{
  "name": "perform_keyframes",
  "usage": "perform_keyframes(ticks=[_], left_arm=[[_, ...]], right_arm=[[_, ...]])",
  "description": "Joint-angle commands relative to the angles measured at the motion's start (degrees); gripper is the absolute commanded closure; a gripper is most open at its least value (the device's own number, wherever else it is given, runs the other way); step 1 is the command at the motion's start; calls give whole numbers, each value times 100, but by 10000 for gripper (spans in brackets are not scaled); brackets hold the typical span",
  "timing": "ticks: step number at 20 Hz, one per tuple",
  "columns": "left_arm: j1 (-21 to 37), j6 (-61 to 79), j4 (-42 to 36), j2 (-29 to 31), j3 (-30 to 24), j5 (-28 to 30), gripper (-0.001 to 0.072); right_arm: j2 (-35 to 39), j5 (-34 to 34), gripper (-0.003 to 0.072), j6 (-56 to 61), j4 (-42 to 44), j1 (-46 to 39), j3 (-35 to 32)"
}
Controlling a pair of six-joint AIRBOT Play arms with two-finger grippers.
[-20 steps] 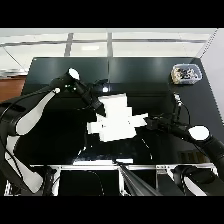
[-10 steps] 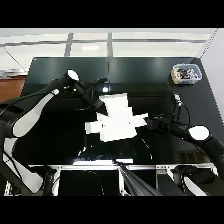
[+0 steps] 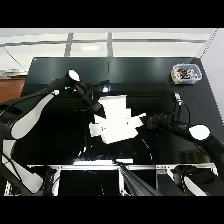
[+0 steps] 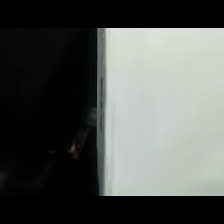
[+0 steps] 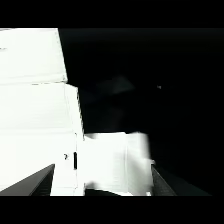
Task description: Fold the box and place the chain.
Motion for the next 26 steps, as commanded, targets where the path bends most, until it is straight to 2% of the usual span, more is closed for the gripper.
perform_keyframes(ticks=[1,3,4,6,7,8,11,14,18,22,26], left_arm=[[11,70,173,428,-96,175,687],[-11,619,-9,1154,-787,984,687],[-52,1207,-278,1652,-1410,1696,686],[-214,2732,-848,2527,-2610,3189,681],[-308,3593,-988,2776,-2968,3663,681],[-396,4266,-951,2870,-3119,3786,681],[-623,4487,-382,2662,-2981,3731,682],[-782,4487,72,2282,-2640,3342,682],[-756,4487,214,1902,-2337,3145,681],[-763,4478,203,1794,-2315,3110,681],[-763,4415,201,1768,-2315,2938,683]], right_arm=[[4,544,-20,-2,-839,-219,533],[4,1032,-19,-140,-1652,-321,1069],[4,1060,-19,-400,-1961,-315,1239],[4,1034,-20,-833,-1958,-304,1300],[2,1102,-20,-1062,-1965,-271,1298],[2,1174,-19,-1283,-1961,-192,1298],[0,1397,-19,-2350,-1969,225,1298],[-7,1429,-17,-3318,-2225,627,1296],[-247,1443,-15,-3703,-2341,925,1228],[-671,1453,-15,-4247,-2299,1209,938],[-1178,1558,-15,-4774,-2284,1495,935]])
